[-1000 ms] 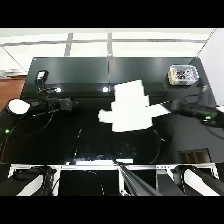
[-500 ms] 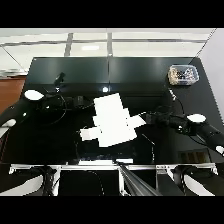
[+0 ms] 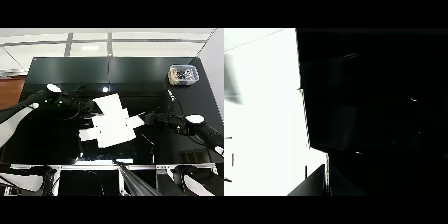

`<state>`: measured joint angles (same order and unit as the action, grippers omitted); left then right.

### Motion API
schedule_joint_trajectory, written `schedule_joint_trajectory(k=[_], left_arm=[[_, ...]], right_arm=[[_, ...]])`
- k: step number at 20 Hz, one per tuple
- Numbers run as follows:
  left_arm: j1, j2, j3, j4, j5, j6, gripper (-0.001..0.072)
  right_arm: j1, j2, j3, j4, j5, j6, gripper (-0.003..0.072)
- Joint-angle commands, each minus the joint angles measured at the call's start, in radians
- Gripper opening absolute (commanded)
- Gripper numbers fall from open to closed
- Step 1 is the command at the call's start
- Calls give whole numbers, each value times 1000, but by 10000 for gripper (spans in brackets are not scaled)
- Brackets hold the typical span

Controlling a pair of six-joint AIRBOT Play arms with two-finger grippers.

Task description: Fold the box and place the chain.

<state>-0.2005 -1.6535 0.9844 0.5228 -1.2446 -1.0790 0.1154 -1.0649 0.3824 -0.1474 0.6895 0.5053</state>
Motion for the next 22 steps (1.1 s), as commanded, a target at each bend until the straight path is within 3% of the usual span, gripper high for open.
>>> schedule_joint_trajectory(k=[1, 3, 6, 8, 9, 10, 11, 12, 13, 16, 19, 21, 22], left_arm=[[-59, -45, 74, 35, -80, 125, 600], [-73, -63, 115, 96, -148, 169, 600], [-69, -125, 183, 117, -262, 188, 484], [-68, -171, 224, 118, -335, 224, 291], [-68, -190, 243, 119, -351, 225, 271], [-68, -204, 256, 120, -349, 225, 192], [-68, -209, 266, 119, -346, 240, 72], [-68, -209, 274, 121, -337, 253, 26], [-68, -208, 284, 122, -333, 253, 25], [-69, -175, 318, 192, -335, 230, 22], [-69, -52, 327, 354, -306, 244, 22], [-79, 71, 261, 336, -173, 341, 22], [-97, 143, 196, 322, -49, 407, 22]], right_arm=[[1, 0, 0, 0, -1, 0, 15], [1, 0, 0, 0, -1, 0, 15], [1, 0, 0, 0, 4, 0, 15], [1, 0, 0, -1, 5, 0, 15], [1, 0, 0, -1, 6, 0, 15], [1, 0, 0, -3, 5, 0, 16], [1, 0, 0, -3, 4, 0, 43], [1, 0, 0, -2, 1, 0, 356], [-2, 1, 1, -5, -1, 2, 693], [-82, 16, 60, -124, 41, 22, 714], [-229, 57, 190, -330, 233, 37, 713], [-277, 61, 251, -462, 321, 37, 713], [-291, 61, 257, -495, 326, 37, 714]])
